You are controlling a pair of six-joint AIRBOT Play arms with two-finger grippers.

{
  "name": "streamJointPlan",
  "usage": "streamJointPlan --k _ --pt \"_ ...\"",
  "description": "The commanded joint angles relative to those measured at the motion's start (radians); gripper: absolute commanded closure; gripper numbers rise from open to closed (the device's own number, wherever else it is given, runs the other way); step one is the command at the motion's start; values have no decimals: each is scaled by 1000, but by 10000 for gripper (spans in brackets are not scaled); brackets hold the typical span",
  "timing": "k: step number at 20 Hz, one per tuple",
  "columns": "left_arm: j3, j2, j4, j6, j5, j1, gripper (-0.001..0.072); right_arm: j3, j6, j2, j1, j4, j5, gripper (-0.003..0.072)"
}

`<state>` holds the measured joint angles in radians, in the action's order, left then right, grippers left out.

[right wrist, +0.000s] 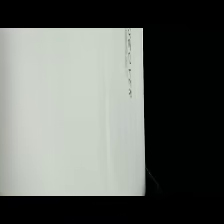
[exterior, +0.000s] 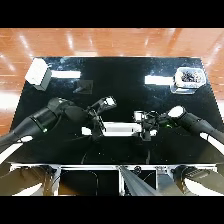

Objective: Fold the box and place the chain.

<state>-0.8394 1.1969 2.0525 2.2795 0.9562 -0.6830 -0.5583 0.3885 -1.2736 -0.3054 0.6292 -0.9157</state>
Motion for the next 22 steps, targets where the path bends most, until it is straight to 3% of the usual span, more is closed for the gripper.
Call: streamJointPlan --k 1,4,14,22 --pt "28 -10 36 -10 -212 -111 697 0 0 0 0 0 0 155" --pt "60 -10 8 -11 -401 -176 697 0 0 0 0 0 0 155" --pt "70 -34 -104 -80 -579 -176 698 0 0 0 0 0 0 155" --pt "123 -33 -163 -142 -809 -174 697 0 0 0 0 0 0 155"
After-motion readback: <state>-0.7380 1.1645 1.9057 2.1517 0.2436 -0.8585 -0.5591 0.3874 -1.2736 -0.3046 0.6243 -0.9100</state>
